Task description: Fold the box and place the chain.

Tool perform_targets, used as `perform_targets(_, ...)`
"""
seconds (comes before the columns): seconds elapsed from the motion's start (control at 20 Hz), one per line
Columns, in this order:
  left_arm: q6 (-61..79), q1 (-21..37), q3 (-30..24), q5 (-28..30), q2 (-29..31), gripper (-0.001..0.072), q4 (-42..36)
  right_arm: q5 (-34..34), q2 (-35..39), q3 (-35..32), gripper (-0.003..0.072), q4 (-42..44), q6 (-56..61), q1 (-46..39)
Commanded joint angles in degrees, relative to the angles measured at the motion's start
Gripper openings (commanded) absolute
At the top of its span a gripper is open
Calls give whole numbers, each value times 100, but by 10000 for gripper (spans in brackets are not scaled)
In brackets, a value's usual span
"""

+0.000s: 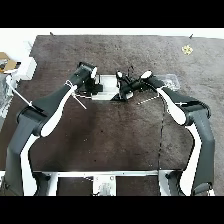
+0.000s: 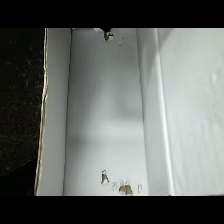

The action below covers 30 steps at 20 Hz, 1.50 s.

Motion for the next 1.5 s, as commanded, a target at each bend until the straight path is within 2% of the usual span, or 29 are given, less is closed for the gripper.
perform_targets(0.0,127,-7,-2,52,9,301,-68,0,-2,-2,455,2,0,2)
perform_targets(0.35,372,-7,90,-107,39,302,-166,0,-2,-2,455,2,0,2)
perform_targets(0.65,774,-4,649,-726,37,302,-162,0,-2,-2,455,2,0,2)
perform_targets(0.9,776,-7,651,-933,190,302,-42,0,-2,-2,455,2,0,2)
perform_targets(1.3,3134,-4,647,-647,872,304,142,0,-2,-2,455,2,0,2)
perform_targets(1.4,3744,52,647,-317,970,584,48,0,-2,-2,455,2,0,2)
perform_targets(1.45,4079,140,645,-179,1003,584,-168,0,-2,-2,455,2,0,2)
